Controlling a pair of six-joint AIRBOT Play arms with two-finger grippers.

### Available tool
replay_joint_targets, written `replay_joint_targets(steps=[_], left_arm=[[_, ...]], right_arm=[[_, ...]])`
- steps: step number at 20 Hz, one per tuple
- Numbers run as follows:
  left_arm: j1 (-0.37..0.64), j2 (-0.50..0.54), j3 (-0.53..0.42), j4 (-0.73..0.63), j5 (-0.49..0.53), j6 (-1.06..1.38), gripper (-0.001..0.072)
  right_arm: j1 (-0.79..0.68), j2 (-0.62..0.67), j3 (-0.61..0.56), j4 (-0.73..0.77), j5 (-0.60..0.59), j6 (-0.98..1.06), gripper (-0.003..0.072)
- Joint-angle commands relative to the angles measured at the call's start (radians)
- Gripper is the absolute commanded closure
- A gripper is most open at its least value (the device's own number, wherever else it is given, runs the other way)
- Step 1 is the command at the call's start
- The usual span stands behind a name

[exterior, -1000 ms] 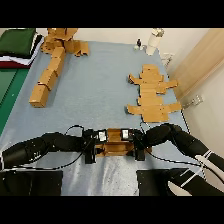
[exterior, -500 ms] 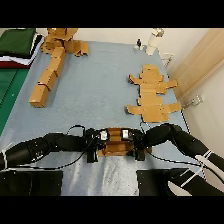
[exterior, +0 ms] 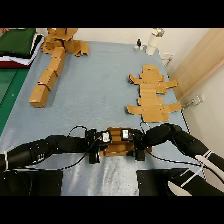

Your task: Fold the box.

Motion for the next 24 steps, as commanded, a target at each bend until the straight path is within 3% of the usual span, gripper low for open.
replay_joint_targets(steps=[1, 3, 4, 5, 16, 17, 18, 24], left_arm=[[-0.007, -0.001, 0.001, -0.002, -0.012, -0.004, 0.0695], [-0.007, -0.002, 0.001, -0.002, -0.012, -0.004, 0.0676], [-0.007, -0.006, 0.001, -0.002, -0.013, -0.004, 0.0434], [-0.007, -0.008, 0.001, -0.002, -0.012, -0.004, 0.0299], [-0.007, -0.018, 0.001, -0.002, -0.008, -0.004, 0.0261], [-0.007, -0.018, 0.001, -0.002, -0.010, -0.005, 0.0085], [-0.007, -0.018, 0.001, -0.002, -0.011, -0.005, 0.0044], [-0.007, -0.018, 0.001, 0.002, -0.011, -0.013, 0.0048]], right_arm=[[0.000, 0.000, 0.001, 0.000, 0.000, 0.000, 0.0186], [0.000, 0.000, 0.001, 0.000, 0.000, 0.000, 0.0186], [0.000, 0.000, 0.001, 0.000, 0.000, 0.000, 0.0186], [0.000, 0.000, 0.001, 0.000, 0.000, 0.000, 0.0186], [0.000, 0.000, 0.001, 0.000, 0.000, 0.000, 0.0186], [0.000, 0.000, 0.001, 0.000, 0.000, 0.000, 0.0186], [0.000, 0.000, 0.001, 0.000, 0.000, 0.000, 0.0186], [0.000, 0.000, 0.001, 0.000, 0.000, 0.000, 0.0186]])
